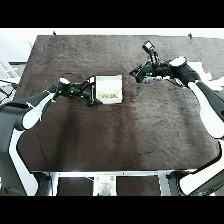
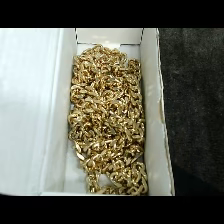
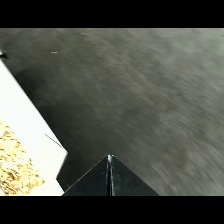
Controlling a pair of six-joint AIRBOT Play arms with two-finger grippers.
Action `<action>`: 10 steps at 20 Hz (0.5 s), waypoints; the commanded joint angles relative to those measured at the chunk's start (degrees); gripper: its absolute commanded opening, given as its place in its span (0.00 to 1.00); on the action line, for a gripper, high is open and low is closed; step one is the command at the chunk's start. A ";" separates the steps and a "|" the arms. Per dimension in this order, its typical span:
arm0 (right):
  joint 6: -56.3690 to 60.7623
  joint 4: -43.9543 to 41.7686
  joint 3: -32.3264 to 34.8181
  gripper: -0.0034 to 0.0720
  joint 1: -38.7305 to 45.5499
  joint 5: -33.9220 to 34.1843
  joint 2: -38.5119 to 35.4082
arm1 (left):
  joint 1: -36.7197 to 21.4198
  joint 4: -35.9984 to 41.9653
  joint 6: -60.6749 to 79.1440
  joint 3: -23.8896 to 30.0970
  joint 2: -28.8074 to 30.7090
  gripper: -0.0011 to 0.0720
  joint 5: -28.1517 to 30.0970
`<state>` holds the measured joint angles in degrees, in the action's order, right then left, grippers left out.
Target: Fold the box and place the chain.
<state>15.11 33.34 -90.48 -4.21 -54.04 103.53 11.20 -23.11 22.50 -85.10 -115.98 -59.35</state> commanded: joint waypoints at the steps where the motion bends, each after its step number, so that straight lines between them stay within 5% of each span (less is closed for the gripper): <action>1: -3.85 -1.42 -3.58 0.05 -1.51 -2.80 3.93 | -0.07 0.00 0.00 0.00 0.02 0.58 0.24; 10: -5.27 -1.03 -5.62 0.05 -4.28 -11.23 4.09 | -0.07 0.00 0.00 0.00 0.02 0.58 0.35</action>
